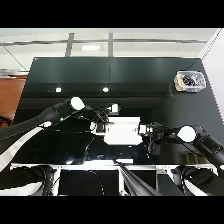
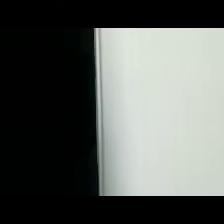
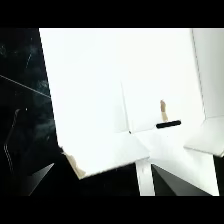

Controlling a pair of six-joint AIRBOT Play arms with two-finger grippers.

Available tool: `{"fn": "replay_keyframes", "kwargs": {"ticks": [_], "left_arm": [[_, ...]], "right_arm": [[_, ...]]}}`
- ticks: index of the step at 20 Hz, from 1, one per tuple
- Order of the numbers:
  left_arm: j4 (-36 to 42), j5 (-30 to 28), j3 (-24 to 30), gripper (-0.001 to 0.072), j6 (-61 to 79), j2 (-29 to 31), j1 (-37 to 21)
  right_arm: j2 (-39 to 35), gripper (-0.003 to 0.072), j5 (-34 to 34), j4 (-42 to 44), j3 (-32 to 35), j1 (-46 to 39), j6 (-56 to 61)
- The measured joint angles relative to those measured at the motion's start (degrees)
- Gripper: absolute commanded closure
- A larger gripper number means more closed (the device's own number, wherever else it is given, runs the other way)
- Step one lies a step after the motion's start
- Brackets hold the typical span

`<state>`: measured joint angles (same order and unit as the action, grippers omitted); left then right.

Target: Fold the box and place the chain.

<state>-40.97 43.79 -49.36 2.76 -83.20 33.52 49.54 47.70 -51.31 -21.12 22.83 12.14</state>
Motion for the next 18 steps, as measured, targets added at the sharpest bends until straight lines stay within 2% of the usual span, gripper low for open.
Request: {"fn": "replay_keyframes", "kwargs": {"ticks": [6, 11, 18], "left_arm": [[-0.11, -0.13, 0.00, 0.0681, -0.09, 0.00, 0.00], [-0.13, -0.13, 0.02, 0.0681, -0.04, 0.00, 0.00], [-0.07, -0.15, 0.00, 0.0681, -0.09, -0.02, 0.00]], "right_arm": [[0.66, -0.0023, -6.67, 8.04, -0.13, 0.17, -2.58], [1.01, -0.0023, -6.01, 6.93, -3.08, 0.11, -4.66], [4.98, -0.0023, -6.16, 11.04, -6.34, -2.73, -12.22]]}}
